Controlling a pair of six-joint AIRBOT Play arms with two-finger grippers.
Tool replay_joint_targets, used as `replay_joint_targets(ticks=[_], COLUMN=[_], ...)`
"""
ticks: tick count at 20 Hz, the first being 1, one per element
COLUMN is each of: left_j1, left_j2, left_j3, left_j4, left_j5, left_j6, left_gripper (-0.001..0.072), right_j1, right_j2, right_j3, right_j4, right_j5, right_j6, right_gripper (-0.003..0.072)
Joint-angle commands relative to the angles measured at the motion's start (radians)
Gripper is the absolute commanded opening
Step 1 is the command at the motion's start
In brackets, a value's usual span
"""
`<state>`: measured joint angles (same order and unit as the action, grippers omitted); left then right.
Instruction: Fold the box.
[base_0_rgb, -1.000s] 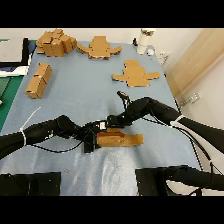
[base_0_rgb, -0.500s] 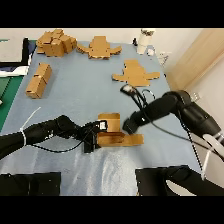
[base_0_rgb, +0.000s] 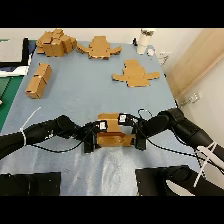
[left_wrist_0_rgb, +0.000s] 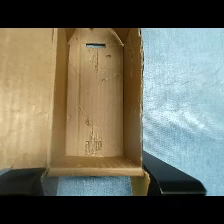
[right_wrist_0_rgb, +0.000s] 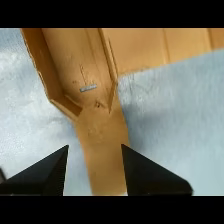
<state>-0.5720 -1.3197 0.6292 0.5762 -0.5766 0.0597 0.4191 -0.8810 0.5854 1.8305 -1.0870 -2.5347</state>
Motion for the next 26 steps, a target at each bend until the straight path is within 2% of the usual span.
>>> replay_joint_targets(ticks=[1,7,8,9,10,16,18,26], left_j1=[0.0,0.0,0.0,0.0,0.0,0.0,0.0,0.0], left_j2=[0.0,0.0,0.0,0.0,0.0,0.0,0.0,0.0], left_j3=[0.0,0.0,0.0,0.0,0.0,0.0,0.0,0.0], left_j4=[0.0,0.0,0.0,0.0,0.0,0.0,0.0,0.0], left_j5=[0.0,0.0,0.0,0.0,0.0,0.0,0.0,0.0], left_j6=[0.0,0.0,0.0,0.0,0.0,0.0,0.0,0.0], left_gripper=[0.0512,0.0512,0.0512,0.0512,0.0512,0.0511,0.0512,0.0512], right_j1=[0.013,0.076,0.076,0.076,0.076,0.088,0.088,0.087], right_j2=[-0.03,-0.063,-0.063,-0.063,-0.063,-0.063,-0.063,-0.063], right_j3=[-0.016,-0.016,-0.016,-0.016,-0.016,-0.016,-0.016,-0.046], right_j4=[0.07,0.048,0.042,0.042,0.044,0.095,0.105,0.227], right_j5=[0.093,0.132,0.132,0.129,0.129,0.167,0.166,0.191], right_j6=[-0.197,-0.235,-0.235,-0.235,-0.236,-0.249,-0.249,-0.241], right_gripper=[0.0522,0.0499,0.0409,0.0264,0.0231,0.0219,0.0152,0.0161])
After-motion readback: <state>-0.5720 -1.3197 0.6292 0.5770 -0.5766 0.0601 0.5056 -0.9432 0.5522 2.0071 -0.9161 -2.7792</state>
